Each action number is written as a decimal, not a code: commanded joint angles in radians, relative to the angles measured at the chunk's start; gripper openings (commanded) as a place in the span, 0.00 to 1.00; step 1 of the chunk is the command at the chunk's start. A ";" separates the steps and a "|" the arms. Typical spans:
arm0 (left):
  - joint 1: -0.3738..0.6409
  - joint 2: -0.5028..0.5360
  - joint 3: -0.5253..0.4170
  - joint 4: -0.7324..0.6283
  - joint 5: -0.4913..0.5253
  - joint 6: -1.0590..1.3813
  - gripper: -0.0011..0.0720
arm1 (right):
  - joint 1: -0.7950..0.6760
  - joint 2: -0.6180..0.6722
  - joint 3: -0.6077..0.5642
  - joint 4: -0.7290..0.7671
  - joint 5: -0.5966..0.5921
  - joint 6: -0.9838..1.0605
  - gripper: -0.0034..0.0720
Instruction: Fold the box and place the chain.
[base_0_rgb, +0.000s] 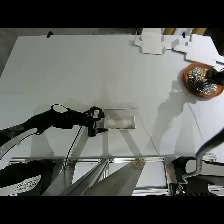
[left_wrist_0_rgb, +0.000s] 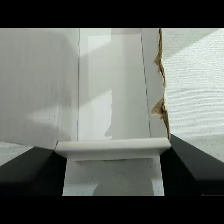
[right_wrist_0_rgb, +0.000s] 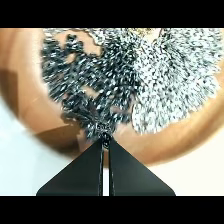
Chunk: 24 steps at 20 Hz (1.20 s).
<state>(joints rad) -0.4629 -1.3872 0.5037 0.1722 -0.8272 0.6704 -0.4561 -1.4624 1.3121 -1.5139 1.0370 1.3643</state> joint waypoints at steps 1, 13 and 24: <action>0.000 0.000 0.001 0.000 0.000 0.000 0.22 | 0.000 0.132 0.001 0.117 0.098 -0.066 0.06; 0.000 0.000 0.001 0.000 0.000 0.000 0.22 | 0.341 0.688 0.000 0.345 0.442 -0.053 0.06; 0.000 0.000 0.001 0.000 0.000 0.000 0.22 | 0.753 0.807 -0.024 0.472 0.407 0.048 0.06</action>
<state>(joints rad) -0.4629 -1.3872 0.5037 0.1722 -0.8272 0.6704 0.1974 -0.6643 1.3006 -1.0538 1.4818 1.3819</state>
